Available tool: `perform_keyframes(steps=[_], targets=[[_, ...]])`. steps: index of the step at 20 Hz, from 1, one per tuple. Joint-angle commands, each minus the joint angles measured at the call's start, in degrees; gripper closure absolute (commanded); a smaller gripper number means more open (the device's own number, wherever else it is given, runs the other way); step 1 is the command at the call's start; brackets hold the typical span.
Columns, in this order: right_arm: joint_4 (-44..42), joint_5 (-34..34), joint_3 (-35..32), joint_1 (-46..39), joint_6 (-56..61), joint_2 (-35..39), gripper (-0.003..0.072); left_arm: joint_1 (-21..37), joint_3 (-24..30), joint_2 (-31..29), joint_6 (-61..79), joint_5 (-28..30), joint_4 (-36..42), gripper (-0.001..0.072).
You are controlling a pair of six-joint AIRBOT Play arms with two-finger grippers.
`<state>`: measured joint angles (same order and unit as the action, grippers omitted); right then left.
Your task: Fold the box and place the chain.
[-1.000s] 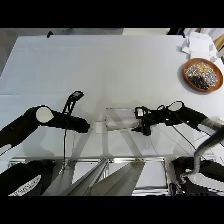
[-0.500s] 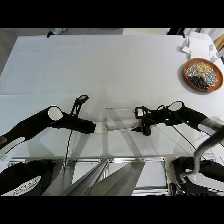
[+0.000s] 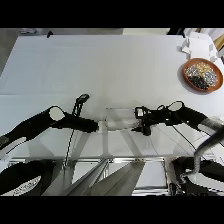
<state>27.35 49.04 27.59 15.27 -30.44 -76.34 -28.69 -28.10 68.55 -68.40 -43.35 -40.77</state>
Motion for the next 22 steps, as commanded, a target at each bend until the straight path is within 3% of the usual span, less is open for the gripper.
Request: perform_keyframes(steps=[1,4,5,9,11,22], targets=[[0.0,0.0,0.0,0.0,0.0,0.0,0.0286,-0.5,-0.8,-1.0,1.5,0.7,1.6,0.0647],[0.0,0.0,0.0,0.0,0.0,0.0,0.0286,-1.5,-1.4,-2.6,1.5,1.6,2.6,0.0603],[0.0,0.0,0.0,0.0,0.0,0.0,0.0286,-1.5,-1.4,-2.7,1.3,1.5,2.9,0.0535],[0.0,0.0,0.0,0.0,0.0,0.0,0.0286,-1.8,-1.4,-2.8,1.1,1.6,4.5,0.0529],[0.0,0.0,0.0,0.0,0.0,0.0,0.0286,-2.7,-1.5,-3.0,1.1,1.7,5.4,0.049],[0.0,0.0,0.0,0.0,0.0,0.0,0.0286,-3.0,-1.5,-6.0,1.0,2.0,6.1,0.0491]])
